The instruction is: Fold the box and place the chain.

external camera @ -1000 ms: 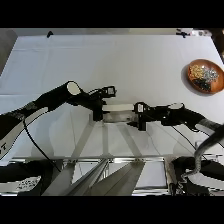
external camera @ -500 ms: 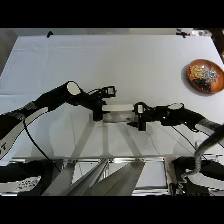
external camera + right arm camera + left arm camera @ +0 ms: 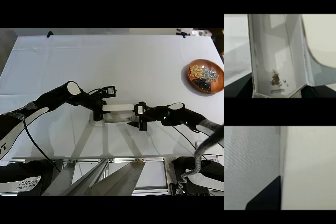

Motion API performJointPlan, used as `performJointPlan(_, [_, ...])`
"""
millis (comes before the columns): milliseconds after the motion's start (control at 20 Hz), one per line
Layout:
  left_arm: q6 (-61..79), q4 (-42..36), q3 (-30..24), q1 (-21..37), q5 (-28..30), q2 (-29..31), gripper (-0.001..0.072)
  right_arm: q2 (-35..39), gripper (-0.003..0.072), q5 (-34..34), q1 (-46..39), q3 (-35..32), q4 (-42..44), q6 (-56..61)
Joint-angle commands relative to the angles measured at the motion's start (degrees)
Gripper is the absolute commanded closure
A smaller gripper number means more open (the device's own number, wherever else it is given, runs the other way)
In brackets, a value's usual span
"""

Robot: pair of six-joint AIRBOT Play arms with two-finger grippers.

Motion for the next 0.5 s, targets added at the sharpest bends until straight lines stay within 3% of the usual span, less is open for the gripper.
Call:
performJointPlan(0, [0.0, 0.2, 0.02, -0.02, -0.17, 0.0, 0.0694, 1.16, 0.0168, 0.7, 0.02, 0.07, -2.38, 0.83])
performJointPlan(450, [0.0, 0.2, 0.02, -0.02, -0.17, 0.0, 0.0694, -0.37, 0.0189, 0.83, 1.38, 0.07, -3.3, 1.38])
